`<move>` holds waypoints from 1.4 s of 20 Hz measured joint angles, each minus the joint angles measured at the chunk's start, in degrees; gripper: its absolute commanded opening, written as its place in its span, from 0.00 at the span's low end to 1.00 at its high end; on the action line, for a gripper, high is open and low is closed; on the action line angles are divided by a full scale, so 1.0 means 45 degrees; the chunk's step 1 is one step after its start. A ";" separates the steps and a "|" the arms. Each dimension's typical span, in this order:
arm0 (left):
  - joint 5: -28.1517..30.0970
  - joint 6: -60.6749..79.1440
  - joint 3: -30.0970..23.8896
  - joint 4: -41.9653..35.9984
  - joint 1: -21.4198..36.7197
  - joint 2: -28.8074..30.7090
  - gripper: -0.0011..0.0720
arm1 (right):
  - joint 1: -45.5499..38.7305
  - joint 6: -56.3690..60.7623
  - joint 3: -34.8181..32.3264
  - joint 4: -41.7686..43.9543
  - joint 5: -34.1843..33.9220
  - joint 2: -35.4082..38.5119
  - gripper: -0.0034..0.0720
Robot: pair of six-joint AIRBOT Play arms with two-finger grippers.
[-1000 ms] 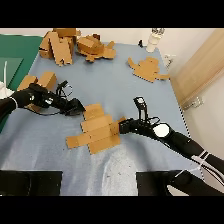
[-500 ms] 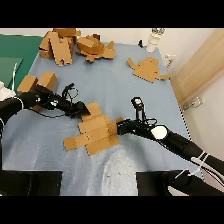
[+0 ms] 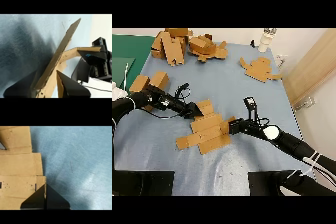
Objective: Fold the box.
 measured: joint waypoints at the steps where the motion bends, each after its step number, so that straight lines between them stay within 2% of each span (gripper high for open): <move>1: -0.0005 0.0112 0.0000 -0.0024 0.0000 -0.0005 0.48 | 0.0000 0.0005 0.0000 0.0000 -0.0010 0.0000 0.05; 5: -0.0073 0.0612 0.0000 -0.0058 0.0000 -0.0015 0.48 | 0.0000 0.0029 0.0000 0.0005 -0.0102 0.0000 0.05; 6: -0.0126 0.0738 0.0000 -0.0063 0.0000 -0.0015 0.41 | 0.0000 0.0034 0.0000 0.0000 -0.0165 0.0000 0.05; 9: -0.0374 0.1200 0.0000 -0.0083 0.0000 -0.0015 0.40 | 0.0000 0.0092 0.0000 0.0005 -0.0316 0.0000 0.05; 12: -0.0491 0.1588 0.0000 -0.0170 0.0000 -0.0015 0.28 | 0.0000 0.0112 0.0000 0.0005 -0.0393 0.0000 0.05; 13: -0.0529 0.1753 0.0000 -0.0272 0.0000 -0.0015 0.04 | 0.0000 0.0126 0.0000 0.0000 -0.0413 0.0000 0.05; 19: -0.0602 0.2948 0.0000 -0.1209 -0.0005 -0.0015 0.03 | 0.0000 0.0131 0.0005 0.0010 -0.0447 0.0005 0.05; 20: -0.0602 0.3099 0.0000 -0.1302 -0.0005 -0.0015 0.03 | 0.0005 0.0131 0.0005 0.0010 -0.0442 0.0005 0.11; 21: -0.0597 0.3269 0.0000 -0.1326 0.0000 -0.0015 0.03 | 0.0005 0.0136 0.0005 0.0010 -0.0403 0.0005 0.26; 22: -0.0563 0.3507 0.0000 -0.1418 0.0000 -0.0024 0.04 | 0.0005 0.0136 0.0000 0.0010 -0.0321 0.0005 0.34; 28: -0.1069 0.6543 0.0000 -0.1452 -0.0408 -0.0151 0.03 | -0.0238 0.0374 0.0000 0.0044 -0.0316 0.0733 0.34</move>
